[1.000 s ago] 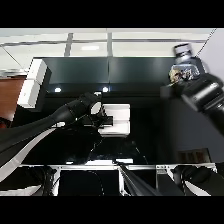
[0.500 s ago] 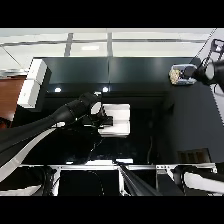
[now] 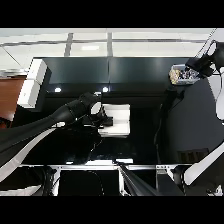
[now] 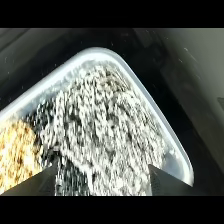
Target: Fold the box and place the chain.
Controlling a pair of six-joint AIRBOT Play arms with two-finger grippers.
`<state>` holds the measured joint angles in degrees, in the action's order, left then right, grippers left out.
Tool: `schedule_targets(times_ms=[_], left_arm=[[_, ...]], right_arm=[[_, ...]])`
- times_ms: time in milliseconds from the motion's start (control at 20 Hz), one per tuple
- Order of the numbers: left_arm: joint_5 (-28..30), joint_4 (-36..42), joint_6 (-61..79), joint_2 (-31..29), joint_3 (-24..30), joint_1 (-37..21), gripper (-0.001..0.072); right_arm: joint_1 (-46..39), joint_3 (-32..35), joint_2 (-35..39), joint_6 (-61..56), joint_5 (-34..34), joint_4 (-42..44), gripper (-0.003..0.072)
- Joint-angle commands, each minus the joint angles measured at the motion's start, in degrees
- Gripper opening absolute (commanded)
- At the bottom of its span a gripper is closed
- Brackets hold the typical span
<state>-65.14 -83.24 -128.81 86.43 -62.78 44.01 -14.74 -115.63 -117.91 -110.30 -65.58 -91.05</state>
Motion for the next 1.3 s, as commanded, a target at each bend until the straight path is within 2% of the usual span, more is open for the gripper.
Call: schedule_targets(times_ms=[0, 50, 200, 250, 300, 450, 650, 700, 800, 850, 1050, 1250], left_arm=[[-0.1, 0.2, 0.0, 0.0, 0.0, 0.0, 0.0027], [-0.1, 0.2, 0.0, 0.0, 0.0, 0.0, 0.0027], [0.1, 0.2, 0.0, 0.0, 0.0, 0.0, 0.0027], [0.1, 0.2, 0.0, 0.0, 0.0, 0.0, 0.0027], [0.1, 0.2, 0.0, 0.0, 0.0, 0.0, 0.0027], [0.3, 0.9, 0.0, 0.0, 0.0, 0.0, 0.0027], [0.8, 1.9, 0.0, 0.0, 0.0, 0.0, 0.0027], [0.9, 2.0, 0.0, 0.0, 0.0, 0.0, 0.0028], [0.9, 3.2, 0.0, 0.0, 0.0, -0.1, 0.0028], [0.8, 3.5, 0.0, 0.0, 0.0, -0.1, 0.0027], [0.7, 4.1, 0.0, 0.0, 0.0, -0.1, 0.0028], [0.6, 4.3, 0.0, 0.0, 0.0, 0.0, 0.0027]], right_arm=[[-1.0, -3.5, -4.7, 0.8, 1.1, 1.5, 0.0588], [-1.0, -3.5, -5.3, 0.9, 1.6, 1.5, 0.0586], [-1.0, -3.4, -5.9, 1.5, 1.9, 1.5, 0.0391], [-1.0, -3.4, -5.7, 2.5, 0.9, 1.5, 0.0154], [-1.0, -3.4, -5.0, 3.0, -0.3, 1.4, 0.0019], [-0.9, -3.4, -0.6, 7.7, -2.4, 1.5, 0.0018], [-0.3, -3.4, 10.2, 16.5, -5.6, 1.9, 0.0018], [-0.1, -3.4, 13.4, 18.2, -6.9, 4.1, 0.0018], [-0.1, -0.8, 20.0, 24.1, -8.0, 15.8, 0.0018], [0.4, 0.7, 23.0, 24.4, -8.2, 18.1, 0.0017], [3.6, 3.0, 33.6, 25.8, -8.4, 21.3, 0.0017], [6.8, 3.2, 40.4, 26.3, -11.1, 26.7, 0.0017]])
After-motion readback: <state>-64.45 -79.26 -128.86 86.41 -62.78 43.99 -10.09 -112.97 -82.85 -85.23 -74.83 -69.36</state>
